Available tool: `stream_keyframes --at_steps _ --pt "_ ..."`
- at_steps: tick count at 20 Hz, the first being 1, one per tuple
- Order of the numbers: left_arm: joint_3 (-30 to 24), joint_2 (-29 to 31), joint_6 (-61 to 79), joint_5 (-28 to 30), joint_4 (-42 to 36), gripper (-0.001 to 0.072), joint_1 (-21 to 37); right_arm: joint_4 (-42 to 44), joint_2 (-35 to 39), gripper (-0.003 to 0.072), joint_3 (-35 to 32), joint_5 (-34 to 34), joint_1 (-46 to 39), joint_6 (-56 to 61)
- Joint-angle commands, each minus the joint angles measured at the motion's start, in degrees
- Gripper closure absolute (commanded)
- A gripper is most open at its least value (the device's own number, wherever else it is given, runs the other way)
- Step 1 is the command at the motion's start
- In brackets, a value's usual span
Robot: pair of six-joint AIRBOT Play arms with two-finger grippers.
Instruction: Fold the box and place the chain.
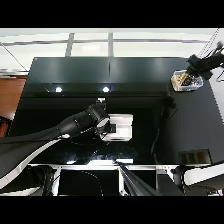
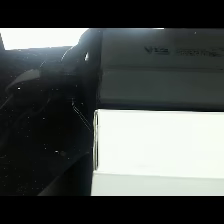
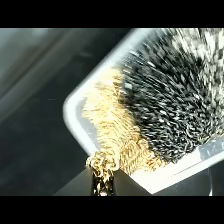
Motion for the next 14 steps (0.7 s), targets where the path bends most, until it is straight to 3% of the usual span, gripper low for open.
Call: stream_keyframes --at_steps 1,10,14 --pt "0.04 0.02 0.0 0.0 0.02 0.0681 0.04 -0.04 8.5 0.0678 0.04 0.02 -0.83 -8.55" --pt "0.04 0.02 0.0 0.07 0.04 0.068 0.04 4.61 30.84 0.0679 0.04 -1.64 -1.33 -17.11" --pt "0.04 0.02 0.0 0.22 0.07 0.0681 0.04 9.6 36.85 0.0679 0.02 4.55 -1.27 -20.85"
